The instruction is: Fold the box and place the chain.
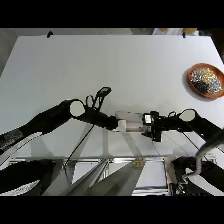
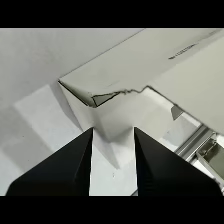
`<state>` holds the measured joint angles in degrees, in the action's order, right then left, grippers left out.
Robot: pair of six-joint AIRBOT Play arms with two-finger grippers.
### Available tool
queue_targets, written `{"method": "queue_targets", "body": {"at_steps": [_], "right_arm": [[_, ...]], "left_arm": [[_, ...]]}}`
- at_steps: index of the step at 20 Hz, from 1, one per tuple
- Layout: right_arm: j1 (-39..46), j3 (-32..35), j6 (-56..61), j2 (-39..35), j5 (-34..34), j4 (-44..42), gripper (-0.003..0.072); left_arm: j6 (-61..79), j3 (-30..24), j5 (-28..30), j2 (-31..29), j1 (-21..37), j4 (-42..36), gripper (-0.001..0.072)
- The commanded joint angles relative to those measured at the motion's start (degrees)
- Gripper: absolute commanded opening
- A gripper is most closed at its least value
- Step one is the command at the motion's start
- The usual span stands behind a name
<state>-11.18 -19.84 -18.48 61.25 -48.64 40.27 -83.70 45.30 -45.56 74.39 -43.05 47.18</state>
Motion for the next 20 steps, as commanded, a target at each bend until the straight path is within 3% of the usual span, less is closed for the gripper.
{"method": "queue_targets", "body": {"at_steps": [1,9,20], "right_arm": [[0.0,-0.1,0.0,0.0,0.0,0.0,0.0435],[0.0,-0.1,0.0,0.0,0.0,0.0,0.0435],[0.0,-0.1,0.0,0.0,0.0,0.0,0.0435]], "left_arm": [[-6.4,1.1,0.0,0.9,-1.9,5.5,0.0291],[-19.0,7.9,-1.9,4.0,-5.6,15.7,0.0291],[-38.5,19.4,-17.4,12.3,-9.9,31.5,0.0291]]}}
